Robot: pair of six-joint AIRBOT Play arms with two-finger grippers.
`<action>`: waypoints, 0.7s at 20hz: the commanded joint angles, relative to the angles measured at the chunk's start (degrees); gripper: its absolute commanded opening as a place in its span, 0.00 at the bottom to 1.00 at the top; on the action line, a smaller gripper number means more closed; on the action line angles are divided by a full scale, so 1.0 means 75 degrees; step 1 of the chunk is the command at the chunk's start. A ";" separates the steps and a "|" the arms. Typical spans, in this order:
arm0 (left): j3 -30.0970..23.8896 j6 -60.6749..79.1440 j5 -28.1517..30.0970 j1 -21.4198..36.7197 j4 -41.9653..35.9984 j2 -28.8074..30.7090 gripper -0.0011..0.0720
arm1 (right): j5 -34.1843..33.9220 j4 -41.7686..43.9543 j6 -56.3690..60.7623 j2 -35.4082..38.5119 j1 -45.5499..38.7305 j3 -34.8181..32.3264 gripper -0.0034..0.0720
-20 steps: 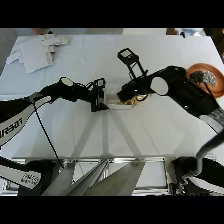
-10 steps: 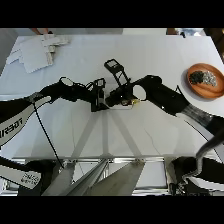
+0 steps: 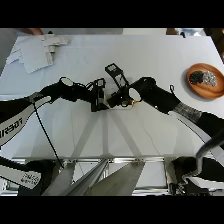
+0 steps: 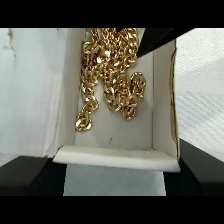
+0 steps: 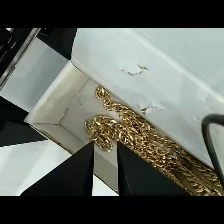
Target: Fold the box and place the chain.
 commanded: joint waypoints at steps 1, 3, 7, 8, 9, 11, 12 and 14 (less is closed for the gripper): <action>0.0006 0.0003 0.0003 0.0000 0.0000 -0.0006 0.39 | 0.0125 -0.0055 -0.0047 0.0274 0.0006 0.0006 0.27; 0.0006 0.0003 0.0000 0.0000 0.0000 -0.0006 0.39 | 0.0434 -0.0117 -0.0472 0.0647 0.0003 0.0006 0.27; 0.0006 0.0003 0.0000 0.0000 0.0000 -0.0006 0.39 | 0.1314 -0.0192 -0.1087 0.1364 -0.0781 0.0003 0.28; 0.0006 0.0003 0.0000 0.0000 0.0000 -0.0006 0.39 | 0.1536 -0.0192 -0.1437 0.1486 -0.1195 0.0003 0.28; 0.0006 0.0003 0.0000 0.0000 0.0000 -0.0006 0.39 | 0.1784 -0.0192 -0.1888 0.1553 -0.1606 0.0003 0.28; 0.0006 0.0003 0.0000 0.0000 0.0000 -0.0006 0.39 | 0.2256 -0.0184 -0.3060 0.1562 -0.2483 -0.0006 0.29; 0.0006 0.0003 0.0000 0.0000 0.0000 -0.0006 0.39 | 0.2314 -0.0146 -0.3643 0.1547 -0.2850 -0.0017 0.34; 0.0006 0.0003 0.0000 0.0000 0.0000 -0.0006 0.39 | 0.2189 0.0178 -0.5126 0.1457 -0.3471 -0.0082 0.51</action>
